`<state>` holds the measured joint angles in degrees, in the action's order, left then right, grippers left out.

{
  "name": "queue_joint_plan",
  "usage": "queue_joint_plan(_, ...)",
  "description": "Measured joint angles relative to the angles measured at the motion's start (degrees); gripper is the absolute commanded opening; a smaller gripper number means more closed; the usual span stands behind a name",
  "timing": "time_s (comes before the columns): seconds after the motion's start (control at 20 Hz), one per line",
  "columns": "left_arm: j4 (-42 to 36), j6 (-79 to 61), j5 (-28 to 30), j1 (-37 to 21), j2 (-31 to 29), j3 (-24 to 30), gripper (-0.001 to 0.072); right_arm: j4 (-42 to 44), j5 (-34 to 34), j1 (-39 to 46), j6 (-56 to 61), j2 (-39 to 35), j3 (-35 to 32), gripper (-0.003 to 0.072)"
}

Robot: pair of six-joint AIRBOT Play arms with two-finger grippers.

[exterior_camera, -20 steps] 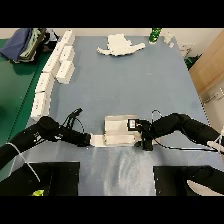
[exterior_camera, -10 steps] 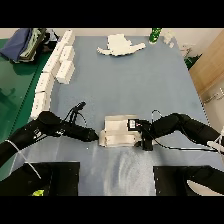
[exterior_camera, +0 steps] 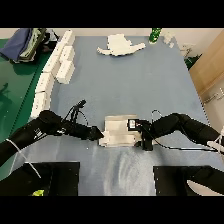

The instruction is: Fold the box.

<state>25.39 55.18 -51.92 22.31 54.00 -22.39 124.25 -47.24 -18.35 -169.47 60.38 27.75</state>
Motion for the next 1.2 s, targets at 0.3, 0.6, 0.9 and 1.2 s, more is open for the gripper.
queue_joint_plan(0.3, -2.0, 2.2, 1.8, 6.1, 1.2, -1.4, 0.0475, 0.0, 0.0, 0.0, 0.0, 0.0, 0.0, 0.0511)
queue_joint_plan(0.6, 3.6, 13.1, 3.4, 8.6, 1.3, -4.8, 0.0407, 0.0, 0.0, 0.0, 0.0, 0.0, 0.0, 0.0511)
queue_joint_plan(0.9, 19.8, 31.0, 6.1, 16.3, 1.3, -9.1, 0.0355, 0.0, 0.0, 0.0, 0.0, 0.0, 0.0, 0.0511)
queue_joint_plan(1.2, 30.8, 46.2, 7.9, 23.1, 1.4, -12.6, 0.0355, 0.0, 0.0, 0.0, 0.0, 0.0, 0.0, 0.0511)
